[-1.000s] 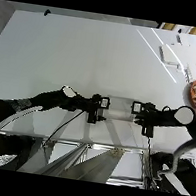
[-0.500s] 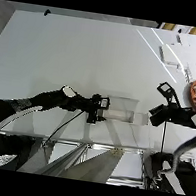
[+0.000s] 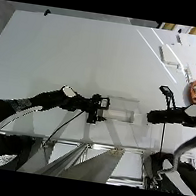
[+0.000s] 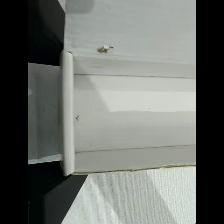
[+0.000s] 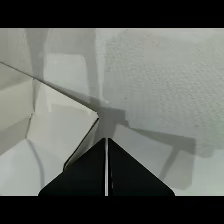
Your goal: Fold the box and place the chain.
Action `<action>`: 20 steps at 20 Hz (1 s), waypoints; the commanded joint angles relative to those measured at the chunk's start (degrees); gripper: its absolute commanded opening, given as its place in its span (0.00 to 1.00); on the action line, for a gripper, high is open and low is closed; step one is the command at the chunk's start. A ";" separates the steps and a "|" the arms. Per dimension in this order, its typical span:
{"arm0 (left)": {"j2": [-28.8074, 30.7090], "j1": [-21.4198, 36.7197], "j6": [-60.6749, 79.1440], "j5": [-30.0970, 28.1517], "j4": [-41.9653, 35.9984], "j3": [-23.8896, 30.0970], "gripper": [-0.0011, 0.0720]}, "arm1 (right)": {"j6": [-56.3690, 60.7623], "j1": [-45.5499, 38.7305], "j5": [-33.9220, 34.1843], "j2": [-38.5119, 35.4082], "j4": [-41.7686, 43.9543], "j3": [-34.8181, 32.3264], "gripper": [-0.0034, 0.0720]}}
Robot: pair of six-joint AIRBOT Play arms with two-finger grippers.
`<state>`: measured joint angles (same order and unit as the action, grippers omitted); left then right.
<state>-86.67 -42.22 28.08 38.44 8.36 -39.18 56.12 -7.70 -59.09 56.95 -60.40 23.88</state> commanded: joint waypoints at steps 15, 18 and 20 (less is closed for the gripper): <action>0.02 -0.02 0.00 -0.02 0.00 -0.02 0.39 | -3.96 0.42 -7.50 -6.23 19.69 -0.24 0.42; 0.02 -0.02 0.00 -0.02 0.00 -0.02 0.39 | -3.61 4.81 -4.52 -6.23 17.79 -2.45 0.45; 0.02 -0.02 0.00 -0.02 0.00 -0.02 0.39 | -0.11 7.58 -2.01 -6.23 14.99 -2.58 0.61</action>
